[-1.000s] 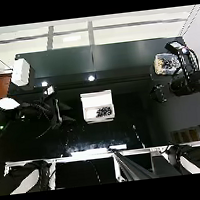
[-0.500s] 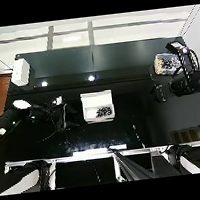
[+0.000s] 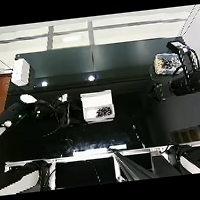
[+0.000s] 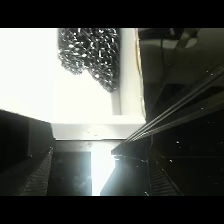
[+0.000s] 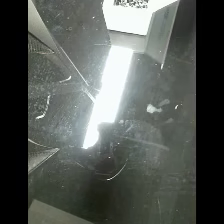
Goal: Fold the box and place the chain.
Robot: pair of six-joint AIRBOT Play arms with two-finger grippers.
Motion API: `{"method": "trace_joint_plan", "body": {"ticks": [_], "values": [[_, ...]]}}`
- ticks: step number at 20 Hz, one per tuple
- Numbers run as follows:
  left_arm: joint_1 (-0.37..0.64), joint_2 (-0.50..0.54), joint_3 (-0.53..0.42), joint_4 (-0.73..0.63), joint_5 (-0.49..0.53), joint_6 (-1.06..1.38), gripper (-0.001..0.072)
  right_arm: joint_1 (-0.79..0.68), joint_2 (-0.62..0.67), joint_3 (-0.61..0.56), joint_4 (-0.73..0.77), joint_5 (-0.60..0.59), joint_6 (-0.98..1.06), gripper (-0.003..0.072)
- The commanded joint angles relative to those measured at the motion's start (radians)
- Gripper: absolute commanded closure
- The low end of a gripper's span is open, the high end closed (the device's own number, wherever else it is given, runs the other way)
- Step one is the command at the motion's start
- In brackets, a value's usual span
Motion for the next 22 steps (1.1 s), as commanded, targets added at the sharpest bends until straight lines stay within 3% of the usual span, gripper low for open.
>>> {"method": "trace_joint_plan", "body": {"ticks": [1, 14, 22], "values": [[-0.005, -0.019, 0.021, -0.001, 0.001, -0.016, 0.0005, 0.000, 0.000, 0.000, 0.000, -0.005, 0.007, -0.0012], [-0.068, -0.060, 0.062, 0.030, 0.006, -0.064, 0.0004, 0.000, 0.000, 0.000, -0.002, -0.010, 0.012, -0.0012], [-0.111, -0.060, 0.062, 0.070, 0.069, -0.116, 0.0004, 0.000, 0.000, 0.000, -0.002, -0.023, 0.013, -0.0012]]}}
